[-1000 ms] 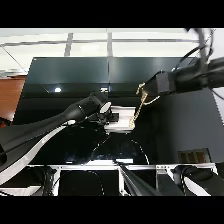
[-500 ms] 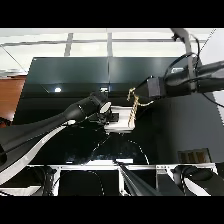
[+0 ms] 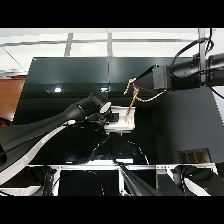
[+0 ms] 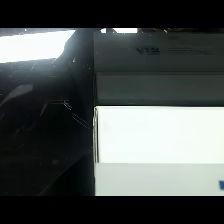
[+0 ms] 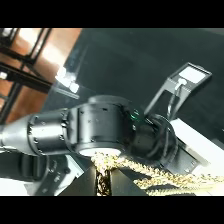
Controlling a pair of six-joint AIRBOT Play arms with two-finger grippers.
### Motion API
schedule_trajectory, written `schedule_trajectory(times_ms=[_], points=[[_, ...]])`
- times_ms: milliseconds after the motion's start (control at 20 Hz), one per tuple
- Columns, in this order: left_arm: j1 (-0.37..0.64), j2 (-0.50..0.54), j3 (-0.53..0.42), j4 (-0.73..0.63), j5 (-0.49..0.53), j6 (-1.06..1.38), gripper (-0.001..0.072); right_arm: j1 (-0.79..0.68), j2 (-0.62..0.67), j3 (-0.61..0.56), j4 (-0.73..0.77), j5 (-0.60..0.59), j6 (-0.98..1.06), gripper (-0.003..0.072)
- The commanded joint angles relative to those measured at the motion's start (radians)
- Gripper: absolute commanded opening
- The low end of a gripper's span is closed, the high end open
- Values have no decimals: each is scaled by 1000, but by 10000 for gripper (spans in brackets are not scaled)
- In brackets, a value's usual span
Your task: Fold the box and place the chain.
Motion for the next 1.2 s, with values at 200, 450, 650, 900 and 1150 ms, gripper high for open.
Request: schedule_trajectory(times_ms=[200, 450, 650, 900, 1150], points=[[0, 0, 1, 0, 0, 0, 29, 1, 0, -225, -213, -11, 74, 16], [0, 0, 1, 0, 1, 0, 29, 50, -1, -388, -92, -200, 74, 16], [1, 0, 1, 1, 1, 0, 29, 98, -1, -441, -118, -314, 80, 16], [0, 0, 1, 1, 1, 0, 29, 97, -2, -449, -208, -334, 132, 154], [0, 0, 1, 1, 2, 0, 29, -48, -1, -446, -355, -307, 160, 424]])
